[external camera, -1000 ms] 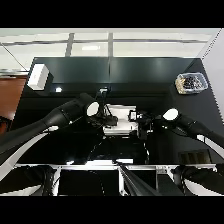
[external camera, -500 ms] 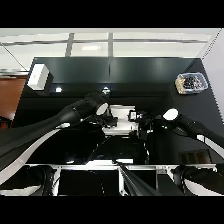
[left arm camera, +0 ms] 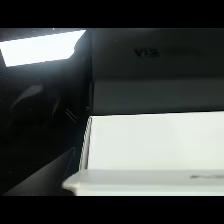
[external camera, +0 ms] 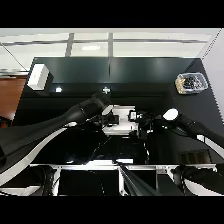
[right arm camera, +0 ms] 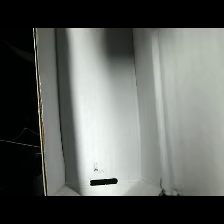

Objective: Fold the box and place the chain.

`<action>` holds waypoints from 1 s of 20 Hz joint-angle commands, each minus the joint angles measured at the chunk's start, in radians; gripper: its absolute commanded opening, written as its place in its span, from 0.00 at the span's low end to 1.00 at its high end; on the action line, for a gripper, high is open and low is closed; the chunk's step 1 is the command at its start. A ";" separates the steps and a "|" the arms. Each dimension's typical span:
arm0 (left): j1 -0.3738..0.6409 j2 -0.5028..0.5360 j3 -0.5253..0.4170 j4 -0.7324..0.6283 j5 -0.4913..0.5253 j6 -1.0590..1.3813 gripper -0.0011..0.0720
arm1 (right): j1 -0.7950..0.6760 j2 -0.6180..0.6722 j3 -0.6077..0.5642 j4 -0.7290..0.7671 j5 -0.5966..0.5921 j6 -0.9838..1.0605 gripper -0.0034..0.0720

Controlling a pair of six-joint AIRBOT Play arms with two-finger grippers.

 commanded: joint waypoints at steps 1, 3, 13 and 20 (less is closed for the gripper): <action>-0.002 -0.002 -0.011 -0.003 0.001 -0.037 0.49 | 0.000 0.000 0.000 0.000 0.001 0.000 0.37; -0.002 -0.002 -0.021 -0.006 -0.003 -0.037 0.49 | 0.000 0.000 0.000 0.000 0.000 0.000 0.37; -0.001 -0.015 -0.027 -0.056 0.037 -0.041 0.05 | 0.000 0.000 0.000 0.000 0.000 0.000 0.37; 0.003 -0.011 -0.026 -0.058 0.048 -0.053 0.29 | 0.000 0.000 0.000 0.000 0.000 0.000 0.37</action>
